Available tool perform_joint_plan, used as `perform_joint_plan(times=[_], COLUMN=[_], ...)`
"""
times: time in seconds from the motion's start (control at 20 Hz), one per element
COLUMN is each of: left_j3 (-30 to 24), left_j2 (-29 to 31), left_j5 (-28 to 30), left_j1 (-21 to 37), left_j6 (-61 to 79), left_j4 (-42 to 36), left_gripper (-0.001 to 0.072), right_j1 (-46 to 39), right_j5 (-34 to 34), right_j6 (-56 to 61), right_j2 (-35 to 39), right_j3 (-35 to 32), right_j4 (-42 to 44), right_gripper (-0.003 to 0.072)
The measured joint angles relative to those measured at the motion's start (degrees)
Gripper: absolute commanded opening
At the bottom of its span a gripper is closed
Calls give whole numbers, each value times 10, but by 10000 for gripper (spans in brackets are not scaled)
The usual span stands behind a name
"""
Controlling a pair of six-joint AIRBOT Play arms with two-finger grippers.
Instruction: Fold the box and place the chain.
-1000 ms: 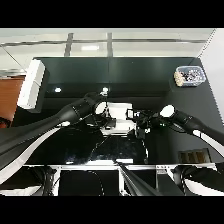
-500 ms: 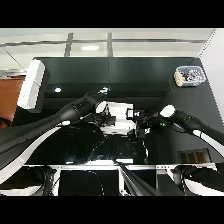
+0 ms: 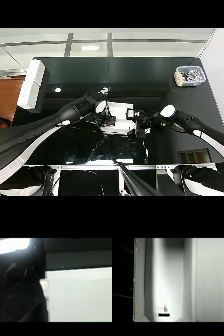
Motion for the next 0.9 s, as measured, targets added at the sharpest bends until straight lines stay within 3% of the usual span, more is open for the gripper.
perform_joint_plan(times=[0.1, 0.15, 0.2, 0.9], left_j3=[0, 0, 0, 0], left_j2=[0, 0, 0, 0], left_j5=[-1, -3, -4, 7], left_j1=[0, 0, 0, 9], left_j6=[1, 1, 2, -44], left_j4=[-3, -4, -5, 3], left_gripper=[26, 26, 26, 23], right_j1=[0, 0, 0, -44], right_j5=[5, 8, 12, 59], right_j6=[8, 10, 14, 49], right_j2=[0, 0, 1, 91], right_j3=[0, 0, 0, 0], right_j4=[-1, -2, -2, -89], right_gripper=[149, 383, 706, 716])
